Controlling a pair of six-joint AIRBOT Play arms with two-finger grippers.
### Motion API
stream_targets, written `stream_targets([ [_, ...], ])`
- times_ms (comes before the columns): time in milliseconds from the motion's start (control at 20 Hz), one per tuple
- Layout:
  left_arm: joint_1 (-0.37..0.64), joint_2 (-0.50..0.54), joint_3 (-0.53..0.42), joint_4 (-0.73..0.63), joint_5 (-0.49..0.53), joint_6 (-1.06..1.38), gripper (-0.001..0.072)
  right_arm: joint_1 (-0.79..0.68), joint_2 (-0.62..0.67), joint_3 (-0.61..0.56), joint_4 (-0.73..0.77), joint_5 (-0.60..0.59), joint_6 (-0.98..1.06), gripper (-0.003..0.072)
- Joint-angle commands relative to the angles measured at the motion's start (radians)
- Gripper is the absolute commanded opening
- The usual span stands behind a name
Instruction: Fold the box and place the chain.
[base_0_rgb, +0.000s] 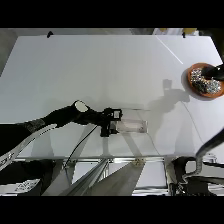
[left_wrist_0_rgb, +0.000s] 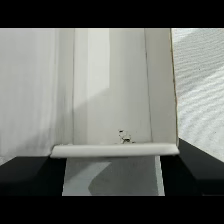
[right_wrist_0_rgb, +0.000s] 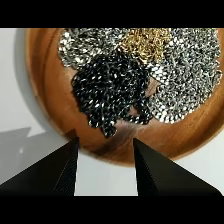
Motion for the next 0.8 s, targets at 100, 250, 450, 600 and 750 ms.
stream_targets([
  [100, 0.001, 0.000, 0.000, 0.000, 0.000, 0.000, 0.0253, -0.036, -0.131, 0.002, 0.009, -0.097, -0.001, 0.0289],
  [250, 0.001, 0.000, 0.000, 0.000, 0.000, 0.000, 0.0253, -0.037, -0.152, 0.002, 0.015, -0.129, 0.000, 0.0289],
  [450, 0.001, 0.000, 0.000, 0.000, 0.000, 0.000, 0.0253, -0.038, -0.173, 0.002, 0.042, -0.140, -0.001, 0.0288],
  [600, 0.001, 0.000, 0.000, 0.000, 0.000, 0.000, 0.0253, -0.039, -0.193, 0.002, 0.044, -0.137, -0.001, 0.0278],
  [750, 0.001, 0.000, 0.000, 0.000, 0.000, 0.000, 0.0253, -0.039, -0.198, 0.002, 0.043, -0.142, -0.001, 0.0219],
])
